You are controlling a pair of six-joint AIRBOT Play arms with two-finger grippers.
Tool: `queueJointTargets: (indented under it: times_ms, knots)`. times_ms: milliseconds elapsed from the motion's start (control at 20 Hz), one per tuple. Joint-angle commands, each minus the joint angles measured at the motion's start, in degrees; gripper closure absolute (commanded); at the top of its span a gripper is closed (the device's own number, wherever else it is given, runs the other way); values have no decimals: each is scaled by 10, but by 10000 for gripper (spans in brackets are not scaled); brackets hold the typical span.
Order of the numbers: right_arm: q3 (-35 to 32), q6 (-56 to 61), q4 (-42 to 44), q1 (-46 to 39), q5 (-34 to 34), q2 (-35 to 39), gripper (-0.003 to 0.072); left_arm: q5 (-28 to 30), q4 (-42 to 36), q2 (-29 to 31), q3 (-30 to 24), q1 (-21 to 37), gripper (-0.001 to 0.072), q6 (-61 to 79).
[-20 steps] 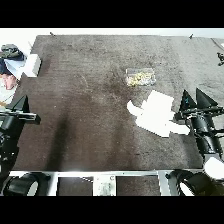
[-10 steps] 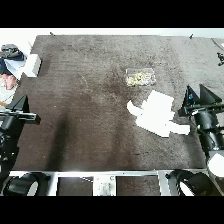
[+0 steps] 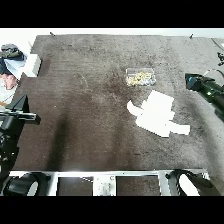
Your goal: Fold the box and place the chain.
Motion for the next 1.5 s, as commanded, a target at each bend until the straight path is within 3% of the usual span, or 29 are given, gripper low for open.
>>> queueJointTargets:
  times_ms: [0,200,400,650,1150,1350,1450]
  knots:
    - [63,78,-31,-169,303,-87,269,0,0,0,0,0,699,0]
    - [76,124,-157,-296,472,-118,268,0,0,0,0,0,699,0]
    - [76,115,-280,-321,488,-159,269,1,0,0,0,0,700,0]
    - [76,60,-297,-326,507,-243,268,0,0,0,0,0,699,0]
    - [48,17,-289,-349,446,-280,267,0,0,0,0,0,699,0]
    - [48,-17,-200,-348,462,-325,269,1,0,0,0,0,699,0]
    - [47,-17,-201,-338,462,-342,270,1,0,0,0,0,699,0]
